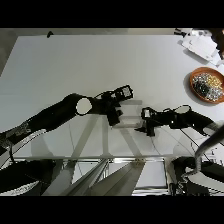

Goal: Fold the box and place the chain.

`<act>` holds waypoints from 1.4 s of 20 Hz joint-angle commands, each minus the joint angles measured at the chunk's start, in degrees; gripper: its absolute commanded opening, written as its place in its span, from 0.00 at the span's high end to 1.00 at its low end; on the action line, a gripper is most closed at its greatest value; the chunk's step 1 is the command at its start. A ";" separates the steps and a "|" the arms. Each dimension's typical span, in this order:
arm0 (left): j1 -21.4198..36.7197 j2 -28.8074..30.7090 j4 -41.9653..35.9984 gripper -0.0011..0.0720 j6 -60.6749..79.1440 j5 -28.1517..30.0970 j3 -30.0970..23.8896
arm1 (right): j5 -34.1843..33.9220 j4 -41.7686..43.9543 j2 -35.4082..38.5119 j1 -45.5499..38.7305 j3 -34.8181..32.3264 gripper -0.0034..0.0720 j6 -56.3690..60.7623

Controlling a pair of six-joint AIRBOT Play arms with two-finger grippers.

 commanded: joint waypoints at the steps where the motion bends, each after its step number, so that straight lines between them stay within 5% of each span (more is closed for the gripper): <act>1: 0.33 -0.68 -0.81 0.54 1.66 -2.54 -0.02 | 0.00 0.02 0.02 -0.02 0.04 0.57 0.00; 5: 2.69 2.25 -0.57 0.50 9.16 -15.74 -0.57 | 0.00 0.00 0.02 -0.02 0.04 0.57 0.00; 8: 6.36 6.16 -2.10 0.48 18.14 -17.92 -4.94 | -0.02 0.00 0.02 -0.02 0.04 0.57 0.00; 11: 9.79 9.66 -7.52 0.03 32.41 -17.97 -10.23 | 0.00 0.00 0.02 -0.02 0.04 0.57 0.00; 14: 11.91 9.70 -11.56 0.03 45.48 -16.44 -13.53 | 0.00 0.00 0.02 -0.02 0.04 0.57 0.00; 28: 12.39 -1.62 -29.31 0.02 49.99 -7.48 -13.90 | 0.00 0.00 0.02 -0.02 0.04 0.57 0.00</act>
